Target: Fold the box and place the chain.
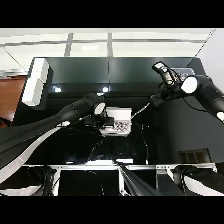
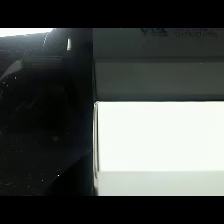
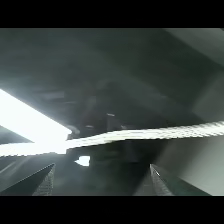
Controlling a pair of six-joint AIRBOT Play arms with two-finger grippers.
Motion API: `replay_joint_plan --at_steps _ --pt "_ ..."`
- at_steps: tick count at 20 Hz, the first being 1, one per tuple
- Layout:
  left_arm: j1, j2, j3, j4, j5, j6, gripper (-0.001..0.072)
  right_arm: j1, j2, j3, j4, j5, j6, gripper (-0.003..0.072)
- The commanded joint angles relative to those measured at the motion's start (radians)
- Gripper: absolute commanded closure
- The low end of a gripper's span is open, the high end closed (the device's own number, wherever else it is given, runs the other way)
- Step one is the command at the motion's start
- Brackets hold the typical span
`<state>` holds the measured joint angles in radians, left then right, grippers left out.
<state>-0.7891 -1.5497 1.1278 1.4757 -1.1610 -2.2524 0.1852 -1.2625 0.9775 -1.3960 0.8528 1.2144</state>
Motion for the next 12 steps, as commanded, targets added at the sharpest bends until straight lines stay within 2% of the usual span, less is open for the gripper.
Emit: replay_joint_plan --at_steps 1,2,4,7,12 --pt "0.0 0.0 0.0 0.0 0.001 0.0 0.068 -0.028 -0.072 -0.005 -0.332 -0.104 0.528 -0.0027" --pt "0.0 0.0 0.0 0.0 0.001 0.0 0.068 -0.042 -0.087 -0.005 -0.388 -0.093 0.664 -0.0027" --pt "0.0 0.0 0.0 0.0 0.001 0.0 0.068 -0.072 -0.105 -0.005 -0.409 -0.097 0.816 -0.0027" --pt "0.0 0.0 0.0 0.0 0.001 0.0 0.068 -0.092 -0.143 0.014 -0.418 -0.093 0.914 -0.0021" --pt "0.0 0.0 0.0 0.0 0.001 0.0 0.068 -0.106 -0.245 0.118 -0.419 -0.01 1.125 -0.0021"
